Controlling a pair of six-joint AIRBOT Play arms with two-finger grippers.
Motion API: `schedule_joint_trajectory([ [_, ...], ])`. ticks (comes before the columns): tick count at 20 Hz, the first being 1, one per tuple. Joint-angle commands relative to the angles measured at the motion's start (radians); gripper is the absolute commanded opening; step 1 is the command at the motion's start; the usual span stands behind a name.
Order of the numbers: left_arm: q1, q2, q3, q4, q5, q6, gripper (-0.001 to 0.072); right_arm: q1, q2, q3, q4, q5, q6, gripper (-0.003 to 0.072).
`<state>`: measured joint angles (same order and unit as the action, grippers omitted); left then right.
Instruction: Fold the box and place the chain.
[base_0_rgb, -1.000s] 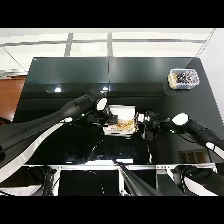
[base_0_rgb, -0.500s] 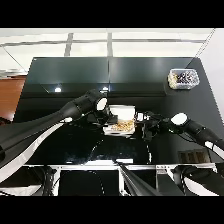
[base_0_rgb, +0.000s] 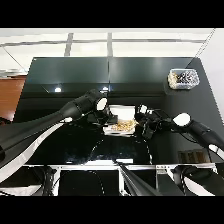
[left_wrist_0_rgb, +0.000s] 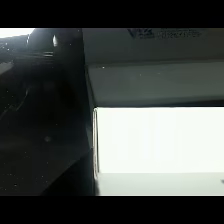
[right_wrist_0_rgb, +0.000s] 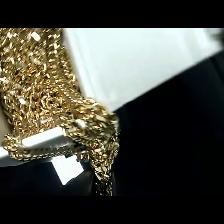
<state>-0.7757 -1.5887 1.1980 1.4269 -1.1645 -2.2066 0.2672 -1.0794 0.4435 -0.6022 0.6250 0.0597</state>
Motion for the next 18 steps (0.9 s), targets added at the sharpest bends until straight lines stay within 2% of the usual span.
schedule_joint_trajectory([
  [1,0.0,0.0,0.0,0.0,0.0,0.0,0.003,-0.04,0.125,0.006,-0.088,0.033,0.282,0.0008],
  [5,0.0,0.0,0.0,0.0,0.0,0.0,0.003,-0.11,0.294,0.099,-0.084,0.258,0.336,0.0008],
  [8,0.0,0.0,0.0,0.0,0.001,0.0,0.003,-0.116,0.345,0.207,-0.021,0.341,0.412,0.0008],
  [11,0.0,0.0,0.0,0.0,0.001,0.0,0.003,-0.113,0.34,0.228,0.214,0.341,0.43,0.0008],
  [12,0.0,0.0,0.0,0.0,0.001,0.0,0.003,-0.103,0.334,0.228,0.244,0.338,0.43,0.0008],
  [17,0.0,0.0,0.0,0.0,0.001,0.0,0.003,-0.012,0.24,0.208,0.207,0.332,0.513,0.0018],
  [18,0.0,0.0,0.0,0.0,0.001,0.0,0.003,-0.003,0.218,0.208,0.192,0.328,0.514,0.0119],
])
